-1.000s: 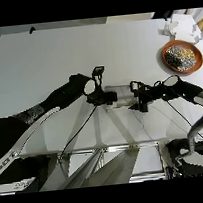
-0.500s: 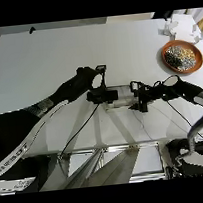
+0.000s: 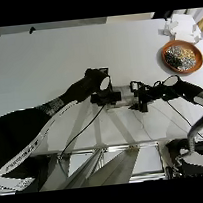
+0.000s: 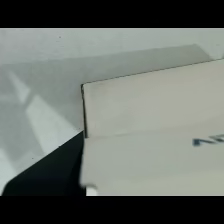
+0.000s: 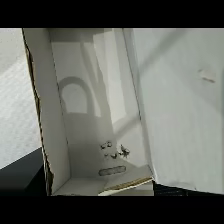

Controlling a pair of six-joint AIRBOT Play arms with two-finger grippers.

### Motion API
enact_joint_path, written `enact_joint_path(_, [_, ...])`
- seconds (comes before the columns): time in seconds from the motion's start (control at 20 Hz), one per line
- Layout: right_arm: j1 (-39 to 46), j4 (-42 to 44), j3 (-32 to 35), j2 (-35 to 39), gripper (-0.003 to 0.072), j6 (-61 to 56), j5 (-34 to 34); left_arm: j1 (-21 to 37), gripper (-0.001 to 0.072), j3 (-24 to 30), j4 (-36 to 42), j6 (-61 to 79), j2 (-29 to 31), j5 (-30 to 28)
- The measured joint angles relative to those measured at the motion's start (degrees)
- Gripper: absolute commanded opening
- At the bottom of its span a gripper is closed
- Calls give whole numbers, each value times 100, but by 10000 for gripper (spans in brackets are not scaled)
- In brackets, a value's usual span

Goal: Fold the box and place the chain.

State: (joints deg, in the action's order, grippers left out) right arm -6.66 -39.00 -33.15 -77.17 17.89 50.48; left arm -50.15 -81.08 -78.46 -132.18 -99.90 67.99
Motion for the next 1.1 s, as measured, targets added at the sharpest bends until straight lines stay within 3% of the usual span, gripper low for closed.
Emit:
enact_joint_path(0.1, [0, -2, 0, 0, 400, 0, 2, -17, 243, -4, -4, -166, -46, 4])
enact_joint_path(0.2, [0, -2, 0, 0, 400, 0, 4, -24, 81, -4, -17, -295, -94, 59])
enact_joint_path(0.3, [0, 0, -2, 0, 400, 0, 7, -28, 10, -9, -48, -372, -140, 125])
enact_joint_path(0.5, [0, 0, -2, 0, 400, -2, 7, -74, 3, -17, -57, -444, -210, 164])
enact_joint_path(0.55, [0, 0, -2, 0, 400, -2, 7, -83, 25, -17, -68, -455, -221, 173])
enact_joint_path(0.65, [0, -2, -2, 0, 400, 0, 4, -98, 140, -2, -68, -448, -262, 118])
enact_joint_path(0.8, [0, -13, -2, 2, 400, 4, 4, -114, 158, -2, -31, -457, -267, 140])
enact_joint_path(0.9, [0, -9, -2, 2, 400, 2, 4, -122, 146, -7, -50, -461, -273, 153])
enact_joint_path(1.0, [0, -7, -2, 2, 400, 2, 4, -129, 3, -9, -90, -474, -289, 197])
enact_joint_path(1.1, [0, 2, -2, 2, 400, -4, 4, -133, 3, -11, -94, -516, -297, 214])
